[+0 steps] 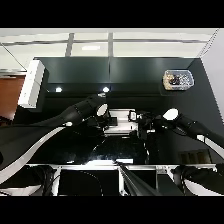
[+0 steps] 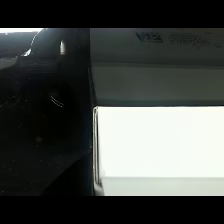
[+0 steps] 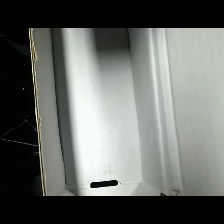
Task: Fold the box and place the chain.
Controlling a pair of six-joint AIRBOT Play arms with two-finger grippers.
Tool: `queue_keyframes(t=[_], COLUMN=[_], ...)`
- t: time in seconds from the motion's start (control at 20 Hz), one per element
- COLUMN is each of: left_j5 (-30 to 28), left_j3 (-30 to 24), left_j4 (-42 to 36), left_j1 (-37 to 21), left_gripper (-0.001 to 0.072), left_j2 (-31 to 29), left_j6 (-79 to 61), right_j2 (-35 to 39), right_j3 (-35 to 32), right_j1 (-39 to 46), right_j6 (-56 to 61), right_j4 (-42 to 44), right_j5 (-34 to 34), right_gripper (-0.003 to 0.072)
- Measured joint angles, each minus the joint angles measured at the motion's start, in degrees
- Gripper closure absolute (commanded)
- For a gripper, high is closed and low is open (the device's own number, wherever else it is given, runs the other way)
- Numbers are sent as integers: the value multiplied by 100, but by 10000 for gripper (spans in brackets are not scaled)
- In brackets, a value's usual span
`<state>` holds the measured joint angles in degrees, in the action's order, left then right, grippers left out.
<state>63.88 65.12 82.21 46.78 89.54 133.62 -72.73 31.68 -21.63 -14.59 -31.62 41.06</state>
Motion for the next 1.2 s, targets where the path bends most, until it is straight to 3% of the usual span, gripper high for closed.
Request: queue_keyframes(t=[0.15, 0.2, 0.9, 1.2], left_j5=[-13, -17, 264, 262], left_j3=[0, 0, 129, 136], left_j4=[-9, -11, 109, 155], left_j1=[0, 0, -63, -61], left_gripper=[678, 678, 678, 678], left_j2=[0, 0, 0, 2], left_j6=[-42, -63, -433, -466], right_j2=[0, 0, 732, 750], right_j3=[0, 0, 181, 181], right_j1=[0, 0, 129, 125], right_j6=[4, 26, 1534, 1622], right_j4=[4, 2, -1259, -1519], right_j5=[2, 2, 828, 758], right_gripper=[190, 81, 80, 80])
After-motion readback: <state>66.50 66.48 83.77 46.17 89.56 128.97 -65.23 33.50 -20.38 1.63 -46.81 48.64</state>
